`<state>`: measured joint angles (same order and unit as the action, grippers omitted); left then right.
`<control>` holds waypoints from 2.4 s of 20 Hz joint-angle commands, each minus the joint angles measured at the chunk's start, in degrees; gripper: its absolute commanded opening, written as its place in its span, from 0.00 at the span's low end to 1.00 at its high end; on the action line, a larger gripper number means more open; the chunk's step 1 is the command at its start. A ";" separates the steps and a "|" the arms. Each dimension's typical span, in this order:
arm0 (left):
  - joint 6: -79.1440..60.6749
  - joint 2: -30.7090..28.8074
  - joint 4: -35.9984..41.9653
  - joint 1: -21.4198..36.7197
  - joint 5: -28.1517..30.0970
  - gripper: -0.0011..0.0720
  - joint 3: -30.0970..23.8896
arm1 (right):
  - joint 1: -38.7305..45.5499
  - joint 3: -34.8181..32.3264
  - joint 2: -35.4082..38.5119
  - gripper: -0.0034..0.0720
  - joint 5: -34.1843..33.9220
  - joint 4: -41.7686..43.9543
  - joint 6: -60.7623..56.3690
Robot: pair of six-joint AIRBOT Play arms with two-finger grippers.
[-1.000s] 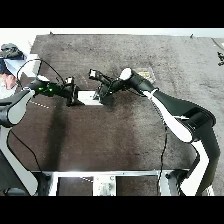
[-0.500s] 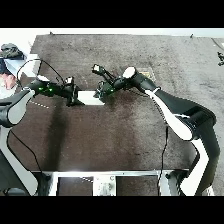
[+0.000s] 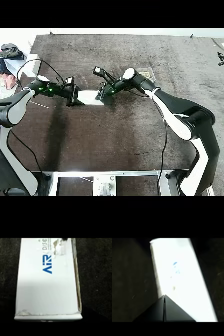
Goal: Fold the box and place the chain.
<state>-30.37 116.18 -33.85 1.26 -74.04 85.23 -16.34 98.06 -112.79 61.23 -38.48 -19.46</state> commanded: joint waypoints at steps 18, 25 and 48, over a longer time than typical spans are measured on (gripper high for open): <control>-0.07 -0.04 0.00 0.02 -0.02 0.42 0.00 | -3.23 -56.52 65.55 0.02 -56.24 4.00 -6.93; 0.33 -0.04 3.98 0.02 -0.55 0.26 0.00 | -3.91 -77.33 77.44 0.03 -69.90 4.04 -7.37; 34.93 -41.46 9.42 39.89 36.61 0.02 -38.36 | -3.89 -77.48 77.42 0.03 -71.80 4.02 -7.34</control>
<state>3.73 76.64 -19.53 36.93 -43.42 52.18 -20.25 20.60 -35.40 -10.13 -34.48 -26.79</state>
